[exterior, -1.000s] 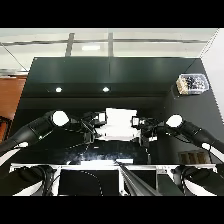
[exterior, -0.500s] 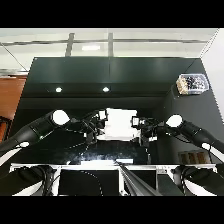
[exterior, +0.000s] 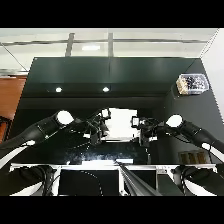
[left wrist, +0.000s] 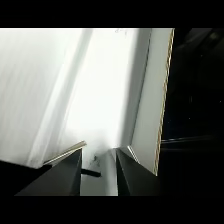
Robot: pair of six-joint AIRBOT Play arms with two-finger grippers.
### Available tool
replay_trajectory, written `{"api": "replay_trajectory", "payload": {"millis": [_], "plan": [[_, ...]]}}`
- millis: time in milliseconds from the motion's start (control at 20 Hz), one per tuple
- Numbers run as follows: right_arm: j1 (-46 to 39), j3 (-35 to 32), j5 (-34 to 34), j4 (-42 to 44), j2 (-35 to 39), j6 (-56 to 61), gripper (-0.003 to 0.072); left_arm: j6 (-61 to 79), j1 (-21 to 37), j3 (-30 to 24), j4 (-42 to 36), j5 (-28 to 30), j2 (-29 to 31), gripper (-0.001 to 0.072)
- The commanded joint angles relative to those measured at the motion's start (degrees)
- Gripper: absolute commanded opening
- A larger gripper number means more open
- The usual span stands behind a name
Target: Fold the box and place the chain.
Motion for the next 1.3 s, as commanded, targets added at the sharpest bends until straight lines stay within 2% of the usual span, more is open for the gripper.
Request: {"api": "replay_trajectory", "payload": {"millis": [0, 100, 200, 250, 300, 350, 450, 500, 550, 600, 650, 850, 950, 1050, 1150, 1250], "plan": [[0.0, 0.0, 0.0, 0.1, 0.0, 0.1, 0.0201, 0.1, -1.1, 0.0, -1.4, 2.5, -0.9, 0.0263], [0.0, 0.0, 0.0, 0.1, 0.0, 0.1, 0.0201, 0.0, -1.1, 0.0, -0.9, 2.7, -0.6, 0.0278], [0.0, 0.0, 0.0, 0.1, 0.0, 0.1, 0.0201, 0.0, -1.1, 0.0, -1.0, 2.6, -0.6, 0.0509], [0.0, 0.0, 0.0, 0.1, 0.0, 0.1, 0.0201, 0.0, -1.1, 0.0, -1.0, 2.3, -0.6, 0.051], [0.0, 0.0, 0.0, 0.1, 0.0, 0.1, 0.0201, 0.0, -1.1, 0.0, -1.0, 1.9, -0.6, 0.0433], [0.0, 0.0, 0.0, 0.1, 0.0, 0.0, 0.0201, 0.0, -1.1, 0.0, -1.0, 1.3, -0.6, 0.0309], [0.0, 0.0, 0.0, 0.1, 0.0, 0.1, 0.0202, -0.2, -1.1, 0.0, -0.9, 0.4, -0.4, 0.0312], [0.0, 0.0, 0.0, 0.1, 0.0, 0.1, 0.0201, -0.3, -1.0, 0.0, 0.1, 0.2, 0.0, 0.0281], [0.0, 0.0, 0.0, 0.1, 0.0, 0.1, 0.0201, -1.5, -0.8, 0.1, 1.9, 0.3, 0.8, 0.0145], [0.0, 0.0, 0.0, 0.1, 0.0, 0.1, 0.0201, -3.5, -0.3, 0.2, 4.1, 0.1, 1.9, 0.0054], [0.0, 0.0, 0.0, 0.1, 0.0, 0.1, 0.0202, -6.6, 0.7, 0.3, 6.8, -0.6, 3.5, 0.0025], [0.0, 0.0, 0.0, 0.1, 0.0, 0.1, 0.0201, -21.4, 7.9, 0.3, 16.5, -8.0, 11.7, 0.0025], [0.0, 0.0, 0.0, 0.1, 0.0, 0.1, 0.0201, -35.4, 13.0, 0.2, 21.3, -11.5, 14.8, 0.0025], [0.0, 0.0, 0.0, 0.1, 0.0, 0.1, 0.0201, -46.8, 17.4, 0.2, 27.3, -15.3, 16.1, 0.0025], [0.0, 0.0, 0.0, 0.1, 0.0, 0.1, 0.0201, -62.0, 21.7, -1.0, 32.4, -14.9, 15.6, 0.0025], [0.0, 0.0, 0.0, 0.1, 0.0, 0.1, 0.0201, -76.0, 25.8, -3.1, 31.8, -14.7, 14.4, 0.0027]]}}
